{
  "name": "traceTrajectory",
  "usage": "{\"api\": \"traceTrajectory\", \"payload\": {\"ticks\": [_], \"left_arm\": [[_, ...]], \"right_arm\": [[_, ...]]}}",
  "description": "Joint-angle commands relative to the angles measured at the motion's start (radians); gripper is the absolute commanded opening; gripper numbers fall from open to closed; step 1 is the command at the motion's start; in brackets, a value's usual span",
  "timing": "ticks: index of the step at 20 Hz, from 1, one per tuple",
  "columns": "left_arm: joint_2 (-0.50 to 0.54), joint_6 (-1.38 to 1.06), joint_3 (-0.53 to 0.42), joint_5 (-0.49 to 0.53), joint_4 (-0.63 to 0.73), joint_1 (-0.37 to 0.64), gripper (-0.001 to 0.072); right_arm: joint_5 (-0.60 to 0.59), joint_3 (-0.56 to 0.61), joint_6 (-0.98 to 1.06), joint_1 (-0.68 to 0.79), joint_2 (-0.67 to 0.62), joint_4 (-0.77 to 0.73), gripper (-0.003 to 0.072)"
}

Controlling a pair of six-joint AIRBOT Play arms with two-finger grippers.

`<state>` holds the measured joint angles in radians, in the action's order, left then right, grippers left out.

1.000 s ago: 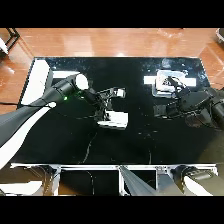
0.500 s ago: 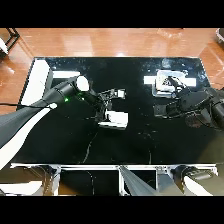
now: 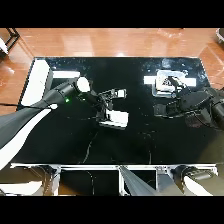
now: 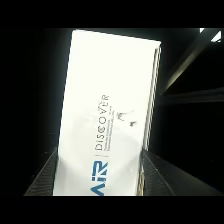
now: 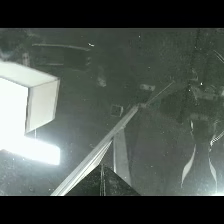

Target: Fold the box and place the chain.

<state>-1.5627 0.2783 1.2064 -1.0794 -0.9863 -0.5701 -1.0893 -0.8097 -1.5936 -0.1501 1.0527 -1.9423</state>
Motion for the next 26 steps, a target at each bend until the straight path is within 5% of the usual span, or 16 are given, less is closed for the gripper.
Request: {"api": "traceTrajectory", "payload": {"ticks": [1,3,4,6,10,15,21,26], "left_arm": [[-0.002,0.008,-0.018,0.019,-0.006,-0.010,0.0618],[-0.002,0.034,-0.032,0.027,-0.038,-0.024,0.0541],[-0.001,0.062,-0.032,0.024,-0.062,-0.030,0.0435],[0.011,0.098,-0.022,-0.008,-0.109,-0.031,0.0021],[0.111,0.328,-0.001,-0.190,-0.140,0.035,0.0019],[0.347,0.594,-0.030,-0.455,-0.187,0.276,0.0019],[0.653,0.744,-0.271,-0.398,-0.317,0.712,0.0020],[0.682,0.666,-0.362,-0.297,-0.366,1.108,0.0021]], "right_arm": [[0.008,0.001,0.000,0.000,-0.001,0.000,0.0017],[0.008,0.001,0.000,0.000,-0.001,0.000,0.0017],[0.008,0.001,0.000,0.000,-0.001,0.000,0.0017],[0.008,0.001,0.000,0.000,-0.001,0.000,0.0017],[0.006,0.001,0.000,0.000,-0.001,0.007,0.0017],[0.009,0.001,-0.020,0.000,-0.001,0.007,0.0018],[0.064,0.001,-0.106,-0.010,-0.001,0.003,0.0017],[0.095,0.001,-0.127,-0.010,-0.001,0.002,0.0017]]}}
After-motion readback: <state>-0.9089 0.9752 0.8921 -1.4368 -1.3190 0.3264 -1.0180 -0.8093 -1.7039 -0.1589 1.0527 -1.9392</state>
